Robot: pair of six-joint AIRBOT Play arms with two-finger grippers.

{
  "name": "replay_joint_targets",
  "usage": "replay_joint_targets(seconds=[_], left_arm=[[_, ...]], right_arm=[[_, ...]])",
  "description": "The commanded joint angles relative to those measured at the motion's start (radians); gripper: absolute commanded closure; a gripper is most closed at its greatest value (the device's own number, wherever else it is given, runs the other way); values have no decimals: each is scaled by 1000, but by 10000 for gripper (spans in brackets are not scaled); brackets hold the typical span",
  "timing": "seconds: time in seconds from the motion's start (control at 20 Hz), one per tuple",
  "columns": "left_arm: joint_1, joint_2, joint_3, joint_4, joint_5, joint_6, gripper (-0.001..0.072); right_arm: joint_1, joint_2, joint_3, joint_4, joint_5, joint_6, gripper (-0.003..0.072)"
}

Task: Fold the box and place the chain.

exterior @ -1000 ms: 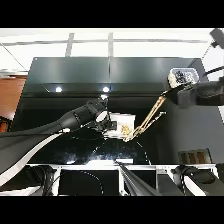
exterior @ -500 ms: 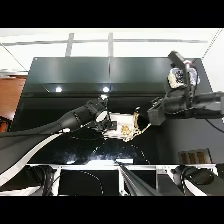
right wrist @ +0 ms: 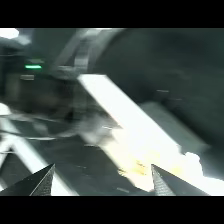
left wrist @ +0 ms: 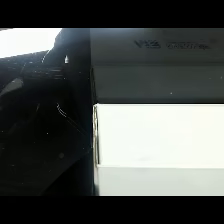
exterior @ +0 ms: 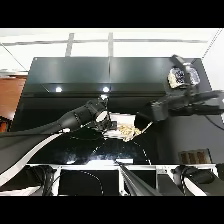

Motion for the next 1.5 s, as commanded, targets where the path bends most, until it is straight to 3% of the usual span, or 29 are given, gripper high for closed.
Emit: replay_joint_targets(seconds=[0.0, 0.15, 0.3, 0.4, 0.65, 0.8, 0.9, 1.45], left_arm=[[1, 0, 0, 0, 0, 0, 678], [1, 0, 0, 0, 1, 0, 678], [1, 0, 0, 0, 2, 0, 678], [1, 0, 0, 0, 1, 0, 678], [1, 0, 0, 1, 2, 0, 678], [1, 0, 0, 0, 2, 0, 678], [1, 0, 0, 0, 2, 0, 678], [1, 0, 0, 0, 5, 0, 678]], right_arm=[[-207, 103, -71, -132, 73, -145, 13], [-294, 201, -334, -51, -108, -342, 12], [-224, 199, -559, 65, -333, -546, -26], [-130, 199, -649, 61, -452, -767, -26], [73, 38, -665, 107, -516, -1176, -25], [96, -61, -663, 111, -534, -1346, -25], [96, -91, -659, 127, -575, -1362, -25], [104, -280, -539, 152, -566, -1455, -24]])
